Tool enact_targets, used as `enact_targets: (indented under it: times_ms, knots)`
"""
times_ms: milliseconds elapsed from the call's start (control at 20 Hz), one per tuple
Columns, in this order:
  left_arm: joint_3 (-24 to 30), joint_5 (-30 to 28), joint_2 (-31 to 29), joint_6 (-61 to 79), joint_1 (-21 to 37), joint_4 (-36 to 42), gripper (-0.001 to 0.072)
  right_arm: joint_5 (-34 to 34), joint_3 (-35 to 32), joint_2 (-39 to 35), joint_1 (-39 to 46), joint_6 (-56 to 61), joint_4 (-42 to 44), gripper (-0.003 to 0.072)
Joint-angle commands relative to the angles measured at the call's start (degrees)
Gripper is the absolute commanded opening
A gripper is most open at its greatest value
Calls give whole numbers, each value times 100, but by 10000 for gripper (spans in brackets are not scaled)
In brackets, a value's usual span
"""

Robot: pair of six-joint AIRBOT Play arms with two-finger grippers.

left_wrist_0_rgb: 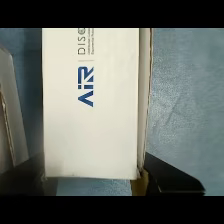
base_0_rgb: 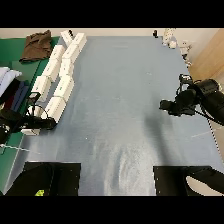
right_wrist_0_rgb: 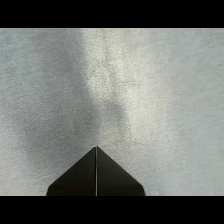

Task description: Fold the box.

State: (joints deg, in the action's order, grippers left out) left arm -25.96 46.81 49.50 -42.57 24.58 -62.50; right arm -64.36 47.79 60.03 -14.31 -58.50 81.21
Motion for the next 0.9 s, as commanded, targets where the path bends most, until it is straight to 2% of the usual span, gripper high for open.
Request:
enact_targets:
  times_ms: [0, 400, 450, 500, 550, 700, 850]
  knots:
    - [0, -31, 173, 13, 7, 302, 458, 0, 4, 2, 2, 0, 0, 7]
    - [0, -28, 173, 13, 7, 299, 459, 0, 7, 2, 2, 0, 0, 7]
    - [0, -24, 173, 15, 7, 297, 500, 0, 4, 0, 2, 0, 0, 7]
    - [0, -28, 173, 15, 7, 293, 658, 2, 4, 2, 2, 0, 0, 7]
    - [0, -26, 173, 13, 9, 293, 687, 0, 7, 0, 2, 0, 0, 7]
    - [-20, 48, 155, 13, 11, 234, 688, 0, 4, 2, 2, 0, 0, 7]
    - [-245, 632, -31, 9, 15, 17, 687, 2, 4, 0, 2, 0, 0, 6]
